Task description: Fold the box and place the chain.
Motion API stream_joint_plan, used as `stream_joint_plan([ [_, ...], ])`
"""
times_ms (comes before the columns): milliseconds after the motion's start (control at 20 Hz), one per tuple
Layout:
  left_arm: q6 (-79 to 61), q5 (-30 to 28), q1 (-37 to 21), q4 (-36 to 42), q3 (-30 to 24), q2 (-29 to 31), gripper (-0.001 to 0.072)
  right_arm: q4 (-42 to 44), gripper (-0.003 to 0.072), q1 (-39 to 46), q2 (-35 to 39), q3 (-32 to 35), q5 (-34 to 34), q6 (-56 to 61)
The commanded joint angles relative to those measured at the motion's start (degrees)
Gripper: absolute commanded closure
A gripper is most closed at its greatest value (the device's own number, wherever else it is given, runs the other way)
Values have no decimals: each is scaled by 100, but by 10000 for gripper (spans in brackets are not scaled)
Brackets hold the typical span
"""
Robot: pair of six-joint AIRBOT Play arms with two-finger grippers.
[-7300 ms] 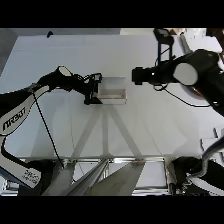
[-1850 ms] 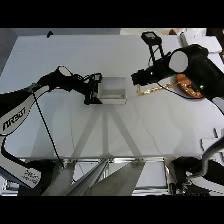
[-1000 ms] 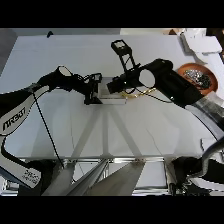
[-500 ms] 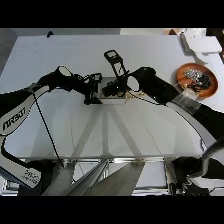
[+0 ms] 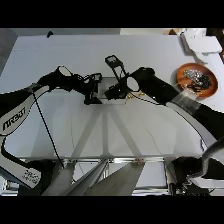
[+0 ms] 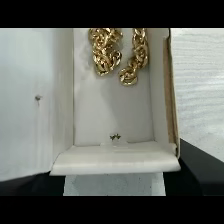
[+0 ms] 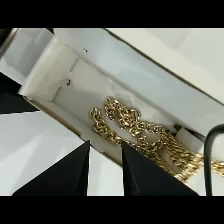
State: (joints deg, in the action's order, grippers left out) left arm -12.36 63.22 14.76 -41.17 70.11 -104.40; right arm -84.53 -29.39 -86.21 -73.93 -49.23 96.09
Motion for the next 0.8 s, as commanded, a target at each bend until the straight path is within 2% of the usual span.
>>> stream_joint_plan([
  [0,0,-2,-2,0,0,4,434,-424,460,33,621,-7,-190,-7],
  [100,0,-2,-4,0,0,4,434,-597,458,249,1034,-7,-345,26],
  [150,0,-2,-4,2,0,4,434,-695,405,413,1180,-7,-439,236],
  [200,0,-2,-4,0,0,4,434,-817,259,614,1298,-7,-555,595],
  [250,0,-2,-2,0,0,2,434,-944,152,859,1392,-7,-702,970],
  [300,0,-2,-2,0,0,2,434,-1034,129,1121,1447,-7,-894,1252],
  [500,0,-2,-2,0,0,4,434,-1117,129,2135,1390,-4,-1779,1794],
  [750,0,-2,-4,0,0,2,434,-1104,129,2785,1167,-4,-1805,2264],
])
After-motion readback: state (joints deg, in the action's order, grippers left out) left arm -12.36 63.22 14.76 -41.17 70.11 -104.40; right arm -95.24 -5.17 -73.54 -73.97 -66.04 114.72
